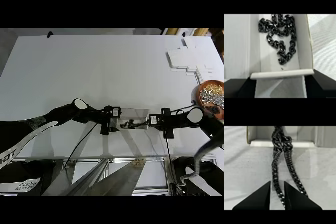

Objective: Fold the box and place the chain.

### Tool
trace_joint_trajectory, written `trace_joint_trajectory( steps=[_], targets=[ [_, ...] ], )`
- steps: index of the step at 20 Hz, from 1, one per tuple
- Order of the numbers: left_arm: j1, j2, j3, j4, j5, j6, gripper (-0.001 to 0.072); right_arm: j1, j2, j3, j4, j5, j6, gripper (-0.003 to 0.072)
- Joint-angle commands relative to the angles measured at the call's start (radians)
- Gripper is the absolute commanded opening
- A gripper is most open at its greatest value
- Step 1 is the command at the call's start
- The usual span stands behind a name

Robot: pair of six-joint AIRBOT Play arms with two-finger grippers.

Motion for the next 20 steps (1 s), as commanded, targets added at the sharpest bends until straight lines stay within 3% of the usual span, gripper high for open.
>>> trace_joint_trajectory(
  steps=[1,3,5,11,17,20],
  targets=[
    [0.0,0.0,0.0,0.0,0.0,0.0,0.0208,-0.001,-0.019,0.001,-0.018,-0.007,-0.001,0.0154],
    [0.0,0.0,0.0,0.0,0.0,0.0,0.0208,-0.001,-0.038,0.001,-0.037,-0.026,-0.001,0.0136],
    [0.0,0.0,0.0,0.0,0.0,0.0,0.0208,-0.001,-0.038,0.001,-0.037,-0.027,0.0,0.0016],
    [0.0,0.0,0.0,0.0,0.0,0.0,0.0208,0.021,0.101,0.001,-0.022,-0.006,0.04,0.0016],
    [0.0,0.0,0.0,0.0,0.0,0.0,0.0208,0.165,0.376,0.001,-0.021,0.055,0.095,0.0016],
    [0.0,0.0,0.0,0.0,0.0,0.0,0.0208,0.24,0.428,0.001,0.054,0.035,0.131,0.0016]
  ],
)
